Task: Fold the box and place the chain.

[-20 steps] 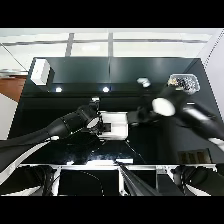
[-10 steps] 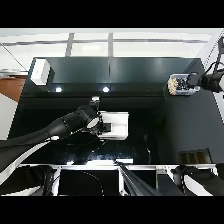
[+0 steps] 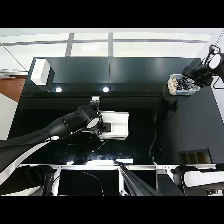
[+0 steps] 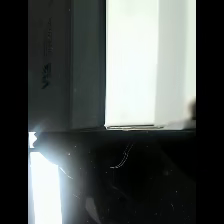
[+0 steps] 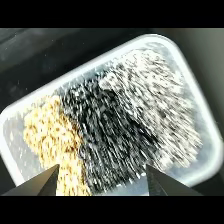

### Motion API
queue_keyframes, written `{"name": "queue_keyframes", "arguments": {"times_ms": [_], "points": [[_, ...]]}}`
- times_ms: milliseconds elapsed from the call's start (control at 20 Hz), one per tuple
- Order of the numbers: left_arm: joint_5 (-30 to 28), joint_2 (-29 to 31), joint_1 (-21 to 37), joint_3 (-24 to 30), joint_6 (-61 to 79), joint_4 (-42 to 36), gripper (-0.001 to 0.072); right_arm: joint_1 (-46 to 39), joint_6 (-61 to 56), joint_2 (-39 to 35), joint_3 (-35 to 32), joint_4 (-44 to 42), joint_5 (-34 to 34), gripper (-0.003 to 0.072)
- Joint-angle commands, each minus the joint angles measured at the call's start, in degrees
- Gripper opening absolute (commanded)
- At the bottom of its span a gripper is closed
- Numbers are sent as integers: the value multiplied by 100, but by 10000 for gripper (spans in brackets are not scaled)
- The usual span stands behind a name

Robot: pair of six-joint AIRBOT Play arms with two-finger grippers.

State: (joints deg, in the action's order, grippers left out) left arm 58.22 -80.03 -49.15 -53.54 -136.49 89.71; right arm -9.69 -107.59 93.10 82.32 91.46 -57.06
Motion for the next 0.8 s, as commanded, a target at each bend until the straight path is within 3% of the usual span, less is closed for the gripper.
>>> {"name": "queue_keyframes", "arguments": {"times_ms": [0, 250, 350, 400, 450, 500, 550, 650, 750], "points": [[9, 0, 7, -2, -4, 9, 27, -76, 94, 654, 389, -308, -127, 571], [13, 0, 26, -2, -7, 24, 27, -92, 94, 1003, 391, -295, -164, 570], [39, 0, 26, -2, -7, 24, 27, -127, 87, 1069, 391, -280, -192, 534], [39, 0, 26, -2, -7, 24, 27, -151, 87, 1067, 398, -280, -188, 464], [39, 0, 26, -2, -7, 24, 27, -186, 92, 1067, 428, -295, -243, 295], [39, 0, 24, -2, -7, 22, 27, -219, 94, 1067, 466, -297, -308, 241], [39, 0, 26, -2, -7, 22, 27, -243, 133, 1067, 518, -310, -409, 239], [33, 0, 24, -2, -7, 20, 27, -258, 481, 1067, 660, -319, -616, 60], [35, 0, 24, -2, -7, 22, 27, -258, 903, 1062, 804, -485, -793, 41]]}}
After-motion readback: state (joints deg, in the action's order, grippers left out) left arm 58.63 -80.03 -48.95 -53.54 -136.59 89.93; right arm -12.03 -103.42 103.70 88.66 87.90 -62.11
